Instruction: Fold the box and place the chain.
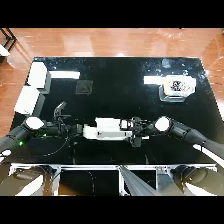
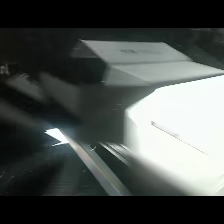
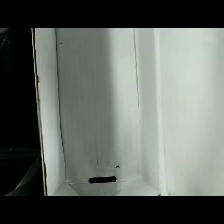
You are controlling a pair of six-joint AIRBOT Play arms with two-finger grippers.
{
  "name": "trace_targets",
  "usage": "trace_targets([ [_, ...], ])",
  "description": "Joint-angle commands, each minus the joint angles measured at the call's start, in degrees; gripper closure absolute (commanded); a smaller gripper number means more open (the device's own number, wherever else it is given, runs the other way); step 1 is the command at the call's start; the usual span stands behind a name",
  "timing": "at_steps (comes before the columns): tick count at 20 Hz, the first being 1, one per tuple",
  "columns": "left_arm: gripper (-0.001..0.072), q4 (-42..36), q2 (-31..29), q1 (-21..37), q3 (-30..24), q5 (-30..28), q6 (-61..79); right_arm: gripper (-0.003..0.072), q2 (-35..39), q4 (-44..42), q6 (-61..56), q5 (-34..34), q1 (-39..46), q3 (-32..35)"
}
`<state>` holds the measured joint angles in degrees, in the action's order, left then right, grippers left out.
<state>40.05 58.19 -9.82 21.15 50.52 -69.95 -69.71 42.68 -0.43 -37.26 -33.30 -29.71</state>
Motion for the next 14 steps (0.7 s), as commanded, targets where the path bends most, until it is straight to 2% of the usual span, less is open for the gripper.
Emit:
trace_targets([
  [1, 0.0074, -0.98, 0.04, -0.02, 1.64, 2.67, 5.18, 0.0284, -0.02, 0.0, 0.0, 0.07, -0.02, -0.02],
  [5, 0.0074, -1.18, 0.07, -0.04, 3.08, 5.22, 6.12, 0.0283, -0.02, 0.0, 0.0, 0.09, -0.02, -0.02],
  [14, 0.0074, -8.11, 0.07, -1.01, 3.65, 7.21, 9.16, 0.0284, -0.02, -0.02, 0.0, 0.33, -0.02, -0.02],
])
